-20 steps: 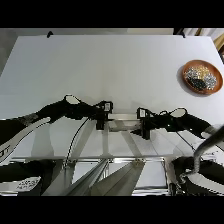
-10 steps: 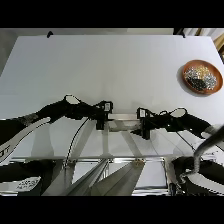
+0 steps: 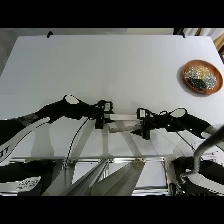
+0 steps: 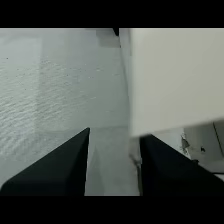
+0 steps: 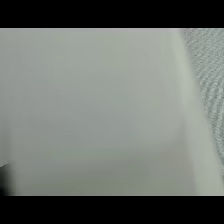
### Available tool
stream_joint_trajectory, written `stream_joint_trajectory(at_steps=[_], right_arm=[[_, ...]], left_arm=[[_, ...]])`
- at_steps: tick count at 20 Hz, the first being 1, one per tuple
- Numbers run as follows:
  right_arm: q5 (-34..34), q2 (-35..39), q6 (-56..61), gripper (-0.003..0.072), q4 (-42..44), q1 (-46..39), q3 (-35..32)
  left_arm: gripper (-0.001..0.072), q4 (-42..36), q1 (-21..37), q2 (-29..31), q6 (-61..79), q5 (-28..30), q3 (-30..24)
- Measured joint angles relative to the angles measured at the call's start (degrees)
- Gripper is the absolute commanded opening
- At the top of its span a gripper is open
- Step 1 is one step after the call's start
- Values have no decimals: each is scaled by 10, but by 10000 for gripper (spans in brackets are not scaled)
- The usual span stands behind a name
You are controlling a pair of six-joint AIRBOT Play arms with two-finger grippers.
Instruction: Fold the box and place the chain.
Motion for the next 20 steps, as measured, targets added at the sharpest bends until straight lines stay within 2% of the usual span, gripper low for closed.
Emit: stream_joint_trajectory(at_steps=[2,8,12,15,16,17,18,19,20], right_arm=[[0,0,0,406,0,0,0],[-1,0,1,406,0,0,0],[-1,0,1,406,0,0,0],[-1,0,1,406,0,0,0],[-1,0,1,406,0,0,0],[-1,0,1,406,0,0,0],[-1,0,1,406,0,0,0],[-1,0,1,406,0,0,0],[-1,0,1,406,0,0,0]], left_arm=[[541,1,3,15,-1,6,0],[537,62,15,78,-44,28,0],[531,183,19,129,-146,32,0],[501,287,20,185,-252,33,0],[472,320,20,207,-288,32,0],[401,347,20,228,-318,30,0],[255,370,19,251,-346,26,0],[73,387,18,272,-368,18,0],[6,399,14,290,-384,4,0]])
